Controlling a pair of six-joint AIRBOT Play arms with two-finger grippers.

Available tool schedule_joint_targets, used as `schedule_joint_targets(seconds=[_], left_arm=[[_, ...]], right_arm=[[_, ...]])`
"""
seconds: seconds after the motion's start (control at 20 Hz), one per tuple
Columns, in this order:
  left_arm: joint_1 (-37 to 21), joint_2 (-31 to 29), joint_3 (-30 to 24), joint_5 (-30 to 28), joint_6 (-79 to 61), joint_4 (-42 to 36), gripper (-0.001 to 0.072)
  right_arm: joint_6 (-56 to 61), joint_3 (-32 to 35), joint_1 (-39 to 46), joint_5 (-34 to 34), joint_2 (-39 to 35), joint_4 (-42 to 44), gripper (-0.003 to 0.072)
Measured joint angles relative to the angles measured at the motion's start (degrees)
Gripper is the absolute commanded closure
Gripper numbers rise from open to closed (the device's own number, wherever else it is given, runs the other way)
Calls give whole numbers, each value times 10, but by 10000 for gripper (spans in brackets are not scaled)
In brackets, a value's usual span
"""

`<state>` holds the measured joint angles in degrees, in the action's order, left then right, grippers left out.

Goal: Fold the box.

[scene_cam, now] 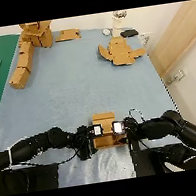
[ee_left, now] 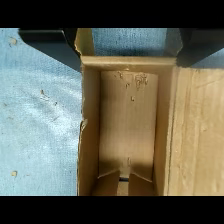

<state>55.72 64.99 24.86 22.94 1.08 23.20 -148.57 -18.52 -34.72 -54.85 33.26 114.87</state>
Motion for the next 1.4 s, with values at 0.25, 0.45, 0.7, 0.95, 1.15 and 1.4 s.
schedule_joint_targets(seconds=[0.25,0.45,0.7,0.95,1.15,1.4], left_arm=[[0,0,0,0,0,0,164],[0,0,0,0,0,0,165],[0,0,0,0,0,0,165],[0,0,0,0,0,-1,165],[0,0,0,0,0,0,165],[0,0,0,0,0,0,165]], right_arm=[[-4,13,0,23,0,17,135],[-6,17,0,30,0,21,118],[-3,17,0,32,7,21,120],[184,-31,-1,-71,-5,-86,640],[458,-91,4,-182,-23,-258,682],[690,-91,69,-257,-13,-361,682]])
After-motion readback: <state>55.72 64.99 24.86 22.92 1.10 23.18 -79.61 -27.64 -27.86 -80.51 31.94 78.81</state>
